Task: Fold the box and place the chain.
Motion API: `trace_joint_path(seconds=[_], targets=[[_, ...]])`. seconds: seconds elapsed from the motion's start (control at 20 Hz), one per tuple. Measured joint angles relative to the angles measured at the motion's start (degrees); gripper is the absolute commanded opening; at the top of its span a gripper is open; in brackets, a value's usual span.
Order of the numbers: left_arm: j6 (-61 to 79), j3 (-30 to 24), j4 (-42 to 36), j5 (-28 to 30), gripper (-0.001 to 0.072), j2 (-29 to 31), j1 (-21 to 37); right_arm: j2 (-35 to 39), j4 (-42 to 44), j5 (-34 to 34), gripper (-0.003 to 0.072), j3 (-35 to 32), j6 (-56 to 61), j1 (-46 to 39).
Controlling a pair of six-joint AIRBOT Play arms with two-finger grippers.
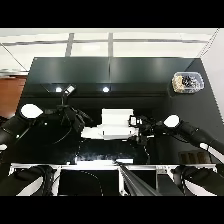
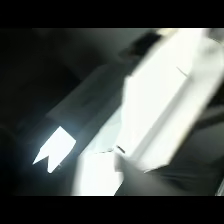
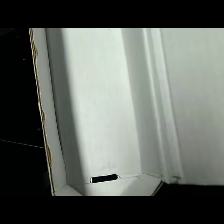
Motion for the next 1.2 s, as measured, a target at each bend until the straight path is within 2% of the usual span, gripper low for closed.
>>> trace_joint_path(seconds=[0.05, 0.25, 0.4, 0.6, 0.85, 0.9, 0.95, 1.0, 1.2], targets=[[4.1, -0.6, -0.7, -0.6, 0.0679, 0.2, 0.0, 0.0, 0.0, 0.0, 0.0432, 0.0, 0.0, 0.0], [16.3, -1.7, 1.1, -0.2, 0.0685, 0.5, -2.3, 0.0, 0.0, 0.0, 0.0432, 0.0, 0.0, 0.0], [21.4, -2.0, 5.1, 2.9, 0.0685, 0.2, -6.2, 0.0, 0.0, 0.0, 0.0432, 0.0, 0.0, 0.0], [24.3, -2.0, 10.8, 7.8, 0.0684, -1.9, -11.6, 0.0, 0.0, 0.0, 0.0432, 0.0, 0.0, 0.0], [25.4, -2.1, 12.1, 11.7, 0.0673, -4.7, -16.6, 0.0, 0.0, 0.0, 0.0432, 0.0, 0.0, 0.0], [25.5, -2.1, 12.0, 12.4, 0.0571, -5.1, -17.4, 0.0, 0.0, 0.0, 0.0432, 0.0, 0.0, 0.0], [25.6, -2.1, 12.0, 13.0, 0.0384, -5.4, -17.9, 0.0, 0.0, 0.0, 0.0431, 0.0, 0.0, 0.0], [25.6, -2.1, 11.9, 13.8, 0.0278, -5.7, -18.4, 0.0, 0.0, 0.0, 0.0432, 0.0, 0.0, 0.0], [25.7, -2.1, 11.0, 15.4, 0.0271, -6.4, -19.2, 0.0, 0.0, 0.0, 0.0432, 0.0, 0.0, 0.0]])
